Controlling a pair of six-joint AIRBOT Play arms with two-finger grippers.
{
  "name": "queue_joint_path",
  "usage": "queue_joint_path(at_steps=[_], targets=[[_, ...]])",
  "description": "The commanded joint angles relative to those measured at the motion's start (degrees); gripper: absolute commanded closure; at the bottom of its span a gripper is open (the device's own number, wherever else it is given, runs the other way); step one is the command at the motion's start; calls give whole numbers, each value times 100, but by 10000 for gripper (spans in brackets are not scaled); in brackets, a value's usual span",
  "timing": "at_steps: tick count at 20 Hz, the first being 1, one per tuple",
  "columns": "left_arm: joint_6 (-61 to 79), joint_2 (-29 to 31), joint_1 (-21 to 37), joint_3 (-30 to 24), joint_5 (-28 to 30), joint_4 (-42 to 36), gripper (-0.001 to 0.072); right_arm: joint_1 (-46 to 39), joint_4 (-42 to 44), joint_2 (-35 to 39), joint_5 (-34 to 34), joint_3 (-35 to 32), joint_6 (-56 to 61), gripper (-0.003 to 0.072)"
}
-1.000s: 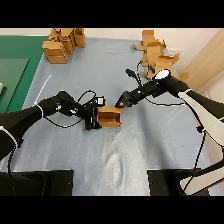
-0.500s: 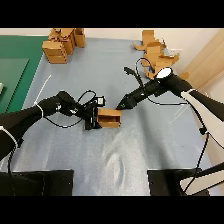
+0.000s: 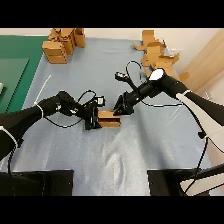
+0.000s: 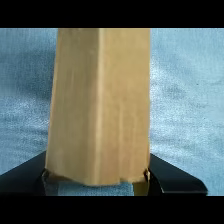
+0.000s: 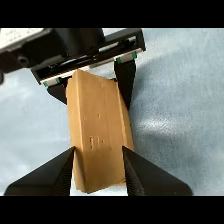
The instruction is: Fold the box.
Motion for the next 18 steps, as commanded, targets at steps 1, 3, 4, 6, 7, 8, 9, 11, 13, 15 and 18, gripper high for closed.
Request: queue_joint_path(at_steps=[1, 3, 4, 6, 7, 8, 9, 11, 13, 15, 18], targets=[[7, 4, 2, -2, 0, 2, 606, 175, -352, 11, -203, 4, -90, 258], [7, 4, 2, -2, -2, 2, 606, 256, -494, 42, -240, 4, -87, 261], [7, 4, 2, -2, -2, 2, 606, 317, -627, 83, -238, 4, -87, 261], [7, 4, 2, -2, 0, 2, 606, 442, -850, 173, -247, 4, -74, 261], [7, 4, 2, -2, 0, 2, 606, 503, -942, 219, -278, 4, -24, 261], [7, 4, 2, -2, 0, 2, 606, 544, -1003, 262, -321, 4, 42, 261], [7, 4, 2, -2, 0, 2, 606, 575, -1069, 297, -367, 4, 105, 262], [7, 4, 2, -2, 0, 2, 606, 667, -1274, 350, -415, 4, 225, 271], [7, 4, 2, -2, 0, 2, 606, 780, -1515, 391, -428, 4, 466, 272], [7, 4, 2, -2, 0, 2, 606, 909, -1744, 415, -435, 4, 579, 273], [7, 4, 2, -2, 0, 2, 606, 1086, -1873, 446, -455, 4, 629, 276]])
